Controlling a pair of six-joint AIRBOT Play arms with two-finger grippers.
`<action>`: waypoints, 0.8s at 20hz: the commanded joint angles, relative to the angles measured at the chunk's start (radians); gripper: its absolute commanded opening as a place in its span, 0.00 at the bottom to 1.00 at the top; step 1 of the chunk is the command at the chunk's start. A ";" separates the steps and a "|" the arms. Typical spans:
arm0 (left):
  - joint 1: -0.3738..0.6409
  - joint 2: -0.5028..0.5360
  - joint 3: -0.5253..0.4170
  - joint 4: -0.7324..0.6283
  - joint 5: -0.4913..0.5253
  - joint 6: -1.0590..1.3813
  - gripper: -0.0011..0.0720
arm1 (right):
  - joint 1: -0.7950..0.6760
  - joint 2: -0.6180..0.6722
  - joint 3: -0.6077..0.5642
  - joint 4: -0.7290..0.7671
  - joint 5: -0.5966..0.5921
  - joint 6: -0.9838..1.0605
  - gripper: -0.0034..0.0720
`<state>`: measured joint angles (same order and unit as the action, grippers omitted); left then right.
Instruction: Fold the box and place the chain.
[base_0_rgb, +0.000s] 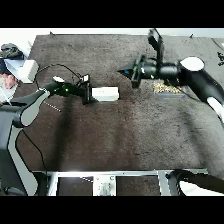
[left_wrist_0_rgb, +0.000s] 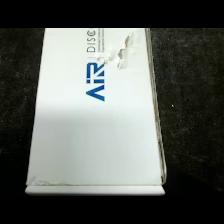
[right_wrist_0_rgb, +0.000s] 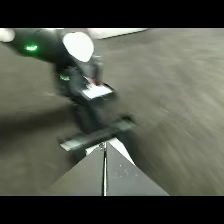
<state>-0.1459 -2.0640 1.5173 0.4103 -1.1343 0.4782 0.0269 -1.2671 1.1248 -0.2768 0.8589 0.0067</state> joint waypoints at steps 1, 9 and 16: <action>0.001 0.001 0.000 0.000 0.000 0.001 0.65 | 0.002 0.320 -0.389 0.039 -0.418 -0.014 0.02; 0.003 0.002 0.001 -0.023 -0.027 -0.018 0.05 | 0.005 0.692 -0.834 0.109 -0.732 -0.010 0.02; 0.091 0.268 0.026 -0.080 0.108 -0.235 0.02 | 0.005 0.704 -0.844 0.105 -0.733 -0.011 0.02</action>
